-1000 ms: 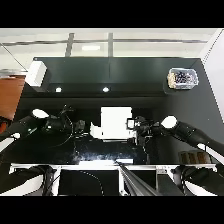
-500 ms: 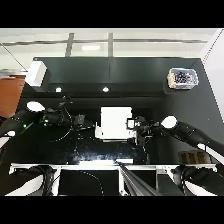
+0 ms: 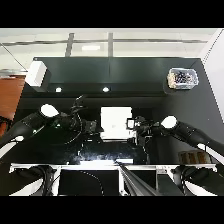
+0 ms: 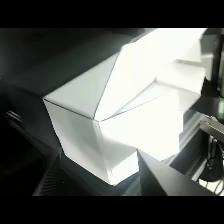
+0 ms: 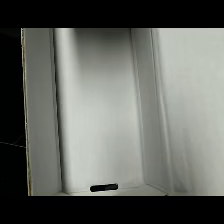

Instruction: Fold the box and place the chain.

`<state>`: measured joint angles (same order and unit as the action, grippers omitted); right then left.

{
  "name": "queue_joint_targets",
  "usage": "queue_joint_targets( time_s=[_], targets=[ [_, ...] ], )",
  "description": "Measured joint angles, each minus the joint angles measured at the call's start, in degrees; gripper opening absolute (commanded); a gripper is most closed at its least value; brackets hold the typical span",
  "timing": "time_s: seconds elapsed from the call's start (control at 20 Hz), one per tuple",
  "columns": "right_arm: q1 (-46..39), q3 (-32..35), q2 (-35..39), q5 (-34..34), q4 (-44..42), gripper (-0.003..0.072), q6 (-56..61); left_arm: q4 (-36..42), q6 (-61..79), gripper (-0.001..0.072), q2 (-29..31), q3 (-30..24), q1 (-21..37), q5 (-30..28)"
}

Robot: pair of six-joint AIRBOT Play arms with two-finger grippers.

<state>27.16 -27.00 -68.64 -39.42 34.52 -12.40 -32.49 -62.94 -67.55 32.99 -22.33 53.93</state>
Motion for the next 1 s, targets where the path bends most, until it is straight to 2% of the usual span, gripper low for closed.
queue_joint_targets(
  time_s=[0.5,0.65,0.7,0.75,0.8,1.0],
  targets=[
    [0.0,0.0,0.0,0.0,0.0,0.0618,0.1,-3.8,-8.1,0.0562,0.0,0.1,-6.4,-8.1],
    [0.0,0.0,0.0,0.0,0.0,0.0617,0.1,-7.6,-12.8,0.0562,0.0,0.9,-8.8,-9.9],
    [0.0,0.0,0.0,0.0,0.0,0.0581,0.1,-9.4,-14.6,0.0562,0.0,1.4,-9.4,-10.4],
    [0.0,0.0,0.0,0.0,0.0,0.0474,0.1,-10.9,-16.0,0.0562,0.0,1.9,-9.9,-10.7],
    [0.0,0.0,0.0,0.0,0.0,0.044,0.1,-12.4,-17.4,0.0561,0.0,2.3,-10.2,-11.0],
    [0.0,0.0,0.0,0.0,0.0,0.044,0.1,-15.4,-20.1,0.0562,0.0,3.6,-10.8,-11.3]
  ],
)
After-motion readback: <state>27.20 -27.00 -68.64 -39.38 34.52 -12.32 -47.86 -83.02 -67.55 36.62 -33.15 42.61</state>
